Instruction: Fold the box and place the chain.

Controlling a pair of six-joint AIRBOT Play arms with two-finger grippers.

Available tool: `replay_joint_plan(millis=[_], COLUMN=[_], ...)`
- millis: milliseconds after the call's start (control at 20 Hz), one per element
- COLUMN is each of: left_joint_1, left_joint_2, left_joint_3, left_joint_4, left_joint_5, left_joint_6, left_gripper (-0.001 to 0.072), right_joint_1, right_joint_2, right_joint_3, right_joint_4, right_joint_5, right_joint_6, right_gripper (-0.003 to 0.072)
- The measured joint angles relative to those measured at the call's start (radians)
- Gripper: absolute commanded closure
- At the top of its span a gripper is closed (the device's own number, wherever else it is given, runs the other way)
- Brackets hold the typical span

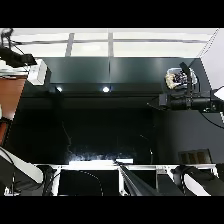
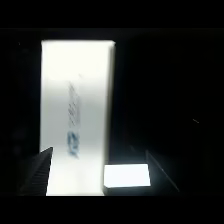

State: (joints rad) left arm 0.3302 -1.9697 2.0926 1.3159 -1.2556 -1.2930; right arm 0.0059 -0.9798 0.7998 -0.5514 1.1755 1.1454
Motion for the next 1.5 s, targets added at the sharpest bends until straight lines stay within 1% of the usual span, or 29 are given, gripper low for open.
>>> replay_joint_plan(millis=[50,100,150,200,250,300,350,450,500,600,650,700,800,900,1050,1250,1500], left_joint_1=[-0.002,-0.005,-0.012,-0.026,-0.042,-0.063,-0.089,-0.156,-0.198,-0.278,-0.308,-0.333,-0.362,-0.378,-0.390,-0.396,-0.398], left_joint_2=[0.040,0.085,0.129,0.188,0.254,0.343,0.435,0.655,0.779,1.013,1.110,1.205,1.346,1.445,1.531,1.570,1.581], left_joint_3=[-0.003,-0.016,-0.040,-0.086,-0.147,-0.233,-0.337,-0.598,-0.759,-1.073,-1.205,-1.323,-1.482,-1.567,-1.626,-1.653,-1.661], left_joint_4=[0.002,0.005,0.008,0.009,0.009,0.008,0.012,0.010,0.010,0.008,0.008,0.009,0.008,0.008,0.001,-0.015,-0.021], left_joint_5=[-0.080,-0.161,-0.235,-0.300,-0.329,-0.328,-0.302,-0.166,-0.083,0.096,0.163,0.221,0.285,0.314,0.331,0.336,0.336], left_joint_6=[-0.060,-0.117,-0.155,-0.185,-0.205,-0.217,-0.227,-0.228,-0.210,-0.192,-0.191,-0.192,-0.192,-0.193,-0.196,-0.196,-0.196], left_gripper=[0.0529,0.0639,0.0684,0.0684,0.0685,0.0685,0.0685,0.0685,0.0685,0.0685,0.0685,0.0685,0.0684,0.0684,0.0684,0.0683,0.0683], right_joint_1=[-0.001,-0.002,-0.003,-0.005,-0.006,-0.007,-0.007,-0.006,-0.005,-0.005,-0.005,-0.005,-0.005,-0.005,-0.005,-0.005,-0.005], right_joint_2=[0.000,0.000,0.000,0.004,0.013,0.027,0.046,0.103,0.134,0.193,0.214,0.230,0.250,0.261,0.268,0.272,0.272], right_joint_3=[0.006,0.018,0.034,0.049,0.063,0.073,0.079,0.076,0.064,0.008,-0.029,-0.073,-0.146,-0.188,-0.217,-0.230,-0.234], right_joint_4=[-0.010,-0.031,-0.056,-0.084,-0.119,-0.160,-0.209,-0.326,-0.375,-0.437,-0.452,-0.467,-0.499,-0.530,-0.560,-0.575,-0.581], right_joint_5=[0.008,0.017,0.029,0.043,0.058,0.067,0.065,0.029,-0.003,-0.090,-0.136,-0.180,-0.241,-0.257,-0.246,-0.241,-0.238], right_joint_6=[-0.003,-0.004,-0.004,-0.002,0.007,0.019,0.041,0.090,0.105,0.128,0.135,0.139,0.146,0.151,0.154,0.157,0.157], right_gripper=[0.0667,0.0668,0.0668,0.0669,0.0669,0.0670,0.0670,0.0669,0.0670,0.0668,0.0667,0.0666,0.0665,0.0665,0.0665,0.0665,0.0665])
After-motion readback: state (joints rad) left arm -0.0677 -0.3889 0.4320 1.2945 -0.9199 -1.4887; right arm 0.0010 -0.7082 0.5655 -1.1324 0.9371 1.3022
